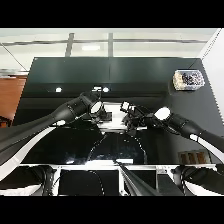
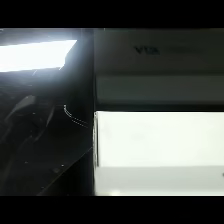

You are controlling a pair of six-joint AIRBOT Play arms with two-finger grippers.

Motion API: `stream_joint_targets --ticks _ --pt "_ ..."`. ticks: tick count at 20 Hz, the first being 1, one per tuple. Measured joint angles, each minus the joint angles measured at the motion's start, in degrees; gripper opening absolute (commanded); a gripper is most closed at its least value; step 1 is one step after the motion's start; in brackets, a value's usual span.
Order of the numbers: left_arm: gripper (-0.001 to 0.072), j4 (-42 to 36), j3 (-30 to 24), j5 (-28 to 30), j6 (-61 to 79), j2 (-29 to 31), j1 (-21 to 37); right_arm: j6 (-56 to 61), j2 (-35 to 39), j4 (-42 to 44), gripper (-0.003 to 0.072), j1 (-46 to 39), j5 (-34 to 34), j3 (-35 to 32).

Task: Fold the box and place the chain.

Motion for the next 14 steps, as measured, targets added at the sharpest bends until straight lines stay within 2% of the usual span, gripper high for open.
stream_joint_targets --ticks 1,2,3,6,9,11,14 --pt "0.0027 0.1 0.0 -0.1 0.2 0.0 0.0 0.5 0.0 0.0 0.0396 0.0 0.0 0.0" --pt "0.0027 0.1 0.0 -0.2 0.2 0.0 0.0 1.1 0.0 0.0 0.0144 0.0 -0.1 0.0" --pt "0.0027 0.0 0.0 -0.1 0.0 0.0 0.0 1.6 -0.1 0.1 0.0016 0.0 0.0 0.0" --pt "0.0027 -0.2 0.0 0.2 0.0 0.0 0.0 4.1 0.6 -0.1 0.0018 -0.2 0.3 0.0" --pt "0.0027 -0.2 0.0 0.2 -0.1 0.0 0.0 13.9 4.9 -4.1 0.0018 -2.9 1.6 0.3" --pt "0.0027 -0.2 0.0 0.0 0.0 0.0 0.0 24.2 9.9 -9.6 0.0018 -7.8 4.5 0.8" --pt "0.0027 -0.2 0.0 0.0 0.1 0.0 0.0 42.3 17.4 -19.7 0.0018 -19.6 11.1 1.2"
